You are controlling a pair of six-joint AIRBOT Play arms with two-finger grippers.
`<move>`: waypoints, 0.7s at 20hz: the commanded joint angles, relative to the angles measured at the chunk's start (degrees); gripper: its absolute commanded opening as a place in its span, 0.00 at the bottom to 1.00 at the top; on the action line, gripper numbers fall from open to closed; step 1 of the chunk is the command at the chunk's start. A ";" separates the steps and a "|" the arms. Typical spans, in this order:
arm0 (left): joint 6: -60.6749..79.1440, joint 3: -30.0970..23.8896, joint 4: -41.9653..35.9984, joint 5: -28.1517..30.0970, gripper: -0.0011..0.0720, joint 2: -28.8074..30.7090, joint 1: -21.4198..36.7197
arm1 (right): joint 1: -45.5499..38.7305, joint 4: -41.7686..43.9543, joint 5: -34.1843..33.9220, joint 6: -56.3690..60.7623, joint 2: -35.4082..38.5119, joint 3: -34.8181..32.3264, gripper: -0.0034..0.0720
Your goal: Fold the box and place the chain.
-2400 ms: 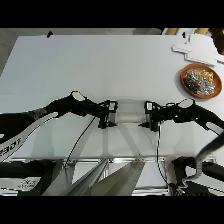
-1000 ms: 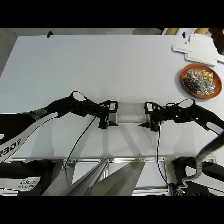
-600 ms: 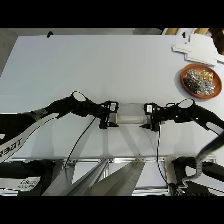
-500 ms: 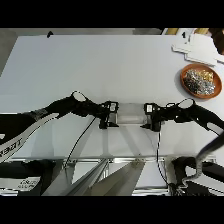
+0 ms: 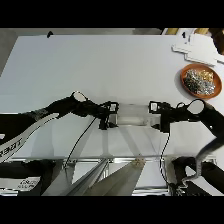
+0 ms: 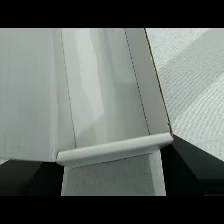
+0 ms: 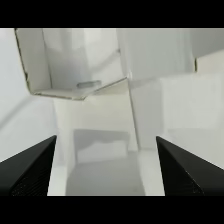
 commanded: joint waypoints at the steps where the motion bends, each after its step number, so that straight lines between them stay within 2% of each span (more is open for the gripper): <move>1: -0.07 0.04 -0.09 0.09 0.30 0.04 0.07 | 0.00 -5.68 5.53 9.62 6.75 0.02 0.95; 3: -0.07 0.04 -0.09 0.09 0.30 0.04 0.07 | 0.00 -2.82 6.95 15.80 10.51 0.02 0.76; 7: -0.07 0.04 -0.09 0.09 0.30 0.04 0.07 | 0.00 11.54 5.53 17.25 13.07 0.00 0.73; 8: -0.09 0.04 -0.09 0.09 0.30 0.04 0.07 | 0.00 15.28 4.26 17.25 13.07 0.00 0.69; 9: -0.09 0.04 -0.09 0.07 0.30 0.04 0.07 | 0.00 18.80 3.19 16.72 13.05 0.00 0.49; 10: -0.07 0.04 -0.09 0.09 0.30 0.04 0.07 | 0.00 22.93 1.88 14.88 12.94 0.00 0.22; 11: -0.09 0.04 -0.09 0.09 0.30 0.04 0.07 | 0.00 26.99 0.87 11.37 12.61 0.00 0.07; 14: -0.07 0.04 -0.09 0.07 0.30 0.04 0.07 | 0.00 36.59 -4.15 3.23 9.53 0.00 0.07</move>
